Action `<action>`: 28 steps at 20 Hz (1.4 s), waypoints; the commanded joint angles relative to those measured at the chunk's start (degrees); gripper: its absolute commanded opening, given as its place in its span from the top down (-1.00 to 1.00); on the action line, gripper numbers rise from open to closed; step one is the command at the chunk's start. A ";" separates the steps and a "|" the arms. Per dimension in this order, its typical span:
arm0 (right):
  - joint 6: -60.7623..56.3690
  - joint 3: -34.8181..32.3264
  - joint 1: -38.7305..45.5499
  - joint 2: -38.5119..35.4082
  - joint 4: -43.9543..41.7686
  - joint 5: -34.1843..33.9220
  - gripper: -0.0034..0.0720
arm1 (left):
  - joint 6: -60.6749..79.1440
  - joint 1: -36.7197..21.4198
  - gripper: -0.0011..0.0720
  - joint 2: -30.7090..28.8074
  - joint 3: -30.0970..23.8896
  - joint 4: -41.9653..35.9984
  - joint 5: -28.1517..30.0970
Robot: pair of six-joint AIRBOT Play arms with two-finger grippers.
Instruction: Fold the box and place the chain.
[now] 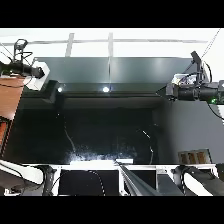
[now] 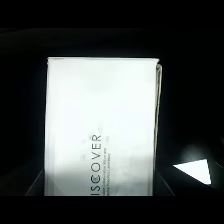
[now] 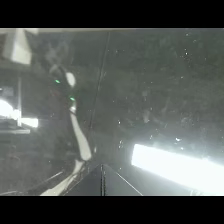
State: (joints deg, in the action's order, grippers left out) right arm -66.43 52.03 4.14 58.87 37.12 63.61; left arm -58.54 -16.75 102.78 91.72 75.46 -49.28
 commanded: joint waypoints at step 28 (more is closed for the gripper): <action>0.87 -7.76 -3.30 -18.69 27.04 -14.84 0.88 | -20.48 21.59 0.89 -45.62 -31.47 -5.79 -0.87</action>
State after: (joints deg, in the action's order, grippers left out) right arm -65.80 51.00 1.96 43.99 60.80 60.88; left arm -81.52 -1.67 72.79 80.95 70.17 -66.48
